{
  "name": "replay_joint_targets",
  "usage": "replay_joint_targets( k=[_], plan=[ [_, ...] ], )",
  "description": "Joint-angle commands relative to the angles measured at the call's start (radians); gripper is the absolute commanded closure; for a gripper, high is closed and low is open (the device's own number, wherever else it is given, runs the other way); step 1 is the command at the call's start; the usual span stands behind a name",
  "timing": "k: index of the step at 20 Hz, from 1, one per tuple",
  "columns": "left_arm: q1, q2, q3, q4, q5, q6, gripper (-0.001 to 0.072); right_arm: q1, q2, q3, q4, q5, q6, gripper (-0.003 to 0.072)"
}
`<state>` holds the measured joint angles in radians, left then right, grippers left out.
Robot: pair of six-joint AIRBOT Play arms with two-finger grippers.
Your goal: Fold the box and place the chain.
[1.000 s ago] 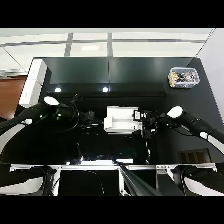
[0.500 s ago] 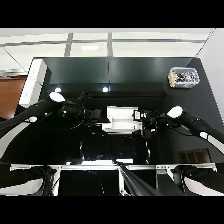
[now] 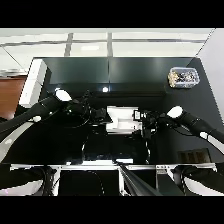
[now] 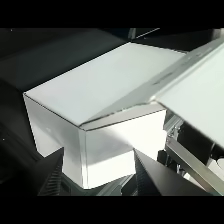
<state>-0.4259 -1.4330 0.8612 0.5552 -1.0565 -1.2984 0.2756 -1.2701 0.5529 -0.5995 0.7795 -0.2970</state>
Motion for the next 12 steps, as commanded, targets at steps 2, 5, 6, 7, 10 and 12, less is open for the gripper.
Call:
replay_joint_targets(
  k=[2, 5, 6, 7, 10, 12],
  plan=[
    [-0.042, 0.0, 0.029, 0.099, 0.052, -0.13, 0.0226, 0.0, -0.001, 0.0, 0.0, 0.0, 0.001, 0.0284],
    [-0.096, 0.0, 0.065, 0.213, 0.117, -0.243, 0.0227, 0.0, -0.001, 0.0, 0.0, 0.0, 0.001, 0.0284],
    [-0.113, 0.0, 0.077, 0.259, 0.126, -0.285, 0.0227, 0.0, -0.001, 0.0, 0.0, 0.0, 0.001, 0.0283],
    [-0.13, 0.0, 0.087, 0.307, 0.133, -0.329, 0.0228, 0.0, -0.001, 0.0, 0.0, -0.001, 0.001, 0.0284],
    [-0.179, 0.0, 0.112, 0.445, 0.136, -0.446, 0.0228, 0.0, -0.001, 0.0, 0.0, -0.001, 0.001, 0.0283],
    [-0.206, -0.001, 0.121, 0.529, 0.144, -0.47, 0.0228, 0.0, -0.001, 0.0, 0.0, -0.001, 0.001, 0.0284]
  ],
)
